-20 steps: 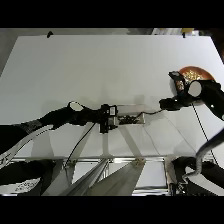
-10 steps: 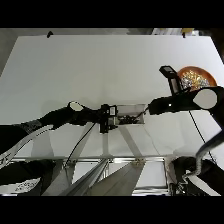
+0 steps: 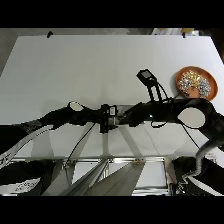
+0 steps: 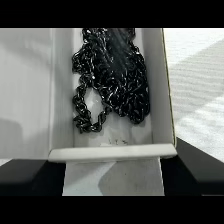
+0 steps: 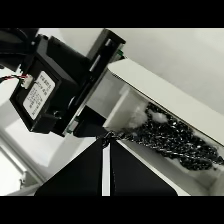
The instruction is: Fold the box and place the chain.
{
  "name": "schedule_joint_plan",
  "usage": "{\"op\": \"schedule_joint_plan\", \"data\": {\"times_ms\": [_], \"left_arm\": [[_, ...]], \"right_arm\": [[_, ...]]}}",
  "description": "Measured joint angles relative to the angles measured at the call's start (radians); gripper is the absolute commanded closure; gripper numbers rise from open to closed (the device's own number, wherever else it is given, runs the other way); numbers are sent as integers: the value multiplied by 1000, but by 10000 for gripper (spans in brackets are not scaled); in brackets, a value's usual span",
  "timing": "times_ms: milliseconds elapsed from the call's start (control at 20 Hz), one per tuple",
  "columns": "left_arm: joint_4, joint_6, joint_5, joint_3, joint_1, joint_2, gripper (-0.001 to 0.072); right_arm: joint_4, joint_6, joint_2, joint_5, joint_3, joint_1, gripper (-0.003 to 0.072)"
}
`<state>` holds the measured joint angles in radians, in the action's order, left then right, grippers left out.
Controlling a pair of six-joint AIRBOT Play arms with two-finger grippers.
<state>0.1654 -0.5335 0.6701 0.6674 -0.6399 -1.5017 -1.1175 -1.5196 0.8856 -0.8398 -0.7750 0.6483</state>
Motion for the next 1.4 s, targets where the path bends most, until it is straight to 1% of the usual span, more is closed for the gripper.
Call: {"op": "schedule_joint_plan", "data": {"times_ms": [50,100,200,400,500,600,650,700,850,900,950,1000,1050,1250,1400], "left_arm": [[0,0,0,0,0,0,540],[0,0,0,0,0,0,540],[0,0,0,0,0,0,540],[0,0,0,0,0,0,540],[0,0,0,0,0,0,540],[0,0,0,0,0,0,540],[0,0,0,0,0,0,540],[0,0,0,0,0,0,540],[0,0,0,0,0,0,540],[0,0,0,0,0,0,540],[0,0,0,0,0,0,540],[0,0,0,0,0,0,540],[0,0,0,0,0,0,540],[0,0,0,0,0,0,540],[0,0,0,0,0,0,540]], "right_arm": [[-1,-5,7,6,0,6,647],[-5,-13,16,8,0,13,601],[-20,-21,35,3,0,18,486],[-56,-23,50,-33,-13,10,486],[-84,-21,50,-71,-46,-34,488],[-110,-18,51,-110,-85,-115,495],[-119,-17,51,-124,-98,-162,533],[-130,-14,53,-134,-108,-212,590],[-183,-5,78,-161,-125,-366,592],[-204,-3,95,-174,-127,-412,579],[-224,-2,116,-185,-128,-448,497],[-243,-2,139,-198,-128,-478,374],[-266,-1,166,-209,-126,-504,341],[-333,1,270,-229,-113,-551,341],[-354,0,334,-227,-109,-562,341]]}}
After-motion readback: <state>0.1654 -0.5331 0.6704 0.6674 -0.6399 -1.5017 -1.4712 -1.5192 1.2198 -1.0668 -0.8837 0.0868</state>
